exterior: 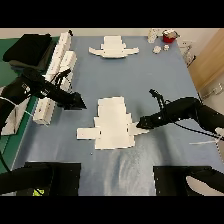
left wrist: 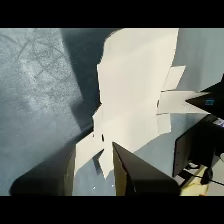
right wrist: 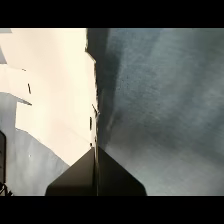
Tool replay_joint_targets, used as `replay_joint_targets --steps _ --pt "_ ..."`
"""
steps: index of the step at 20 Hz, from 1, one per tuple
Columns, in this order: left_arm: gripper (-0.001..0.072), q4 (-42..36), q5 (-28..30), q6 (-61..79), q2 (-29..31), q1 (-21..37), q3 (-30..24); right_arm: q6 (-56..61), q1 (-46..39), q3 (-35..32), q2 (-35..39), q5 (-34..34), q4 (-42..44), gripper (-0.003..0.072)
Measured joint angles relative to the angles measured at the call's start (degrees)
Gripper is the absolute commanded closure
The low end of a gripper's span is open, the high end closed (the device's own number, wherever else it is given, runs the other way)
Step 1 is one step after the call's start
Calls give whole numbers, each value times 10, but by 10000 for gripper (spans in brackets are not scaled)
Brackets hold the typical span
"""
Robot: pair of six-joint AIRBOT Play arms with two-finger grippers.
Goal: Fold the box.
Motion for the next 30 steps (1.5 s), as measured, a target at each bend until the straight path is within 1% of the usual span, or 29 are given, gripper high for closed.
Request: replay_joint_targets --steps 2,9,13,18,22,25,26,27,30 --pt "357 -19 8 22 -25 -1 -5 -2 4 -10 9 2 0 683" --pt "358 -115 47 104 -142 -34 -10 -3 15 -19 17 7 5 683" --pt "357 -153 56 142 -190 -52 -10 -3 16 -20 17 8 5 683" --pt "358 -205 36 213 -211 -61 -2 -4 16 -20 17 9 5 683" --pt "359 -209 -9 250 -214 -62 5 -4 16 -20 17 8 5 683" --pt "363 -197 -28 262 -215 -63 7 -4 16 -20 17 8 4 684" --pt "488 -194 -30 266 -216 -63 7 -4 16 -20 17 8 4 683" --pt "556 -191 -33 269 -216 -63 7 -4 16 -20 17 8 4 683" --pt "555 -189 -41 283 -216 -64 7 -4 16 -20 17 8 4 684"
